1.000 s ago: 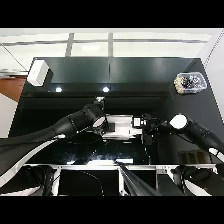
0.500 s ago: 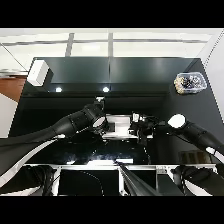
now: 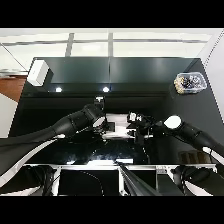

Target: Fold the box and place the chain.

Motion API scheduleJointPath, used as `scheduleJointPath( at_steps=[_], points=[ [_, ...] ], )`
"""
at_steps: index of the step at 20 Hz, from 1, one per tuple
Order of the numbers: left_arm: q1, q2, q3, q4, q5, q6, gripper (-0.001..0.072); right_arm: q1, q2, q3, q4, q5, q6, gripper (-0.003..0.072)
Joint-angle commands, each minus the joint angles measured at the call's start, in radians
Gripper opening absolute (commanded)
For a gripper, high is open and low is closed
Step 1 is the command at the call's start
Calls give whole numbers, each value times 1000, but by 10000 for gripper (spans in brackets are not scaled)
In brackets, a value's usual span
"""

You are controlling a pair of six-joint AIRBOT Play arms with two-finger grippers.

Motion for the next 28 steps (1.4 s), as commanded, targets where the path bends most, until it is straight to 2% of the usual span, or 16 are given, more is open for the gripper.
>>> scheduleJointPath(
  at_steps=[1, 2, 3, 5, 7, 9, 12, 14, 16, 19, 22, 26, 27, 28],
  points=[
    [-1, 0, 0, -1, 3, 1, 30, 2, -1, 0, 2, -7, 1, 353],
    [-1, 0, 0, -1, 2, 1, 30, 1, 2, 1, 2, -7, 8, 131],
    [-1, 0, 0, -1, 2, 1, 30, -7, 11, 6, 0, -2, 50, 50],
    [-1, 0, 0, -1, 2, 1, 30, -63, 69, 29, -50, 47, 269, 50],
    [-1, 0, 0, -1, 3, 1, 30, -168, 145, 59, -135, 148, 555, 50],
    [-1, 0, 0, -1, 3, 1, 30, -323, 200, 66, -219, 232, 841, 50],
    [-1, 0, 0, -1, 7, 1, 30, -608, 185, 50, -392, 267, 1342, 49],
    [0, 0, 0, -1, 16, 1, 30, -750, 150, 10, -363, 340, 1366, 49],
    [-1, 0, 0, -1, 24, 1, 30, -790, 95, -30, -333, 417, 1365, 49],
    [0, 0, 0, -1, 26, 1, 30, -722, 2, -43, -274, 475, 1307, 50],
    [-1, 0, 0, -2, 24, 1, 30, -598, -82, -43, -235, 423, 1293, 50],
    [-1, -1, 0, 0, -9, 1, 28, -480, -118, -40, -25, 389, 1145, 50],
    [0, -1, 0, 3, -21, 0, 28, -470, -118, -40, 18, 390, 1125, 85],
    [0, -1, 0, 7, -30, 1, 28, -463, -117, -40, 57, 399, 1104, 308]
  ],
)
